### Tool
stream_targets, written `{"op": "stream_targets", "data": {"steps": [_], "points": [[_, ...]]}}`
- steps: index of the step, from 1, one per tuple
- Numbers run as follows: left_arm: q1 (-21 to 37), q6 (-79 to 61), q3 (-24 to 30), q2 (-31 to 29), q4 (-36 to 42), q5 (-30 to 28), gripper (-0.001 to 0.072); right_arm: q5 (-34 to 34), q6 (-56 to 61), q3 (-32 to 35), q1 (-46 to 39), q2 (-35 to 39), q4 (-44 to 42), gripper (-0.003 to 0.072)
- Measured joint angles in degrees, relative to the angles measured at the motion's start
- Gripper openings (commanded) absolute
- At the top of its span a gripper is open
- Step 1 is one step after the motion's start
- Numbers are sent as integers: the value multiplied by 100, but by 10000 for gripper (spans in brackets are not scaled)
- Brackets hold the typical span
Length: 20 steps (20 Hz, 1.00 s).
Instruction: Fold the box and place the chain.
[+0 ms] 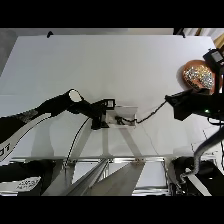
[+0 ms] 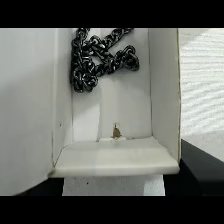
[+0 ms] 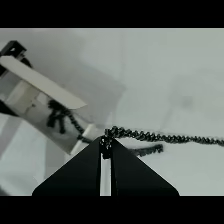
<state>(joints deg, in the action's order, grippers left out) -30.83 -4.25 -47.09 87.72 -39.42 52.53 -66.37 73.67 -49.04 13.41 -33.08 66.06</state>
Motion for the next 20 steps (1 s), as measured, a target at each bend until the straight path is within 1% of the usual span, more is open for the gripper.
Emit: {"op": "stream_targets", "data": {"steps": [3, 6, 11, 16, 20], "points": [[0, 0, 0, 0, 0, 0, 312, 184, 166, 0, 706, -9, -107, 18], [0, 0, 0, 0, 0, 0, 312, 542, 345, 0, 1384, -184, -157, 18], [0, 0, 0, 0, 0, 0, 312, 1228, 485, 0, 2398, -988, -31, 18], [0, 0, 0, 0, 0, 0, 312, 1707, 540, 0, 2774, -1919, 107, 18], [0, 0, 0, 0, 0, 0, 312, 1869, 542, 17, 2861, -2428, 39, 18]]}}
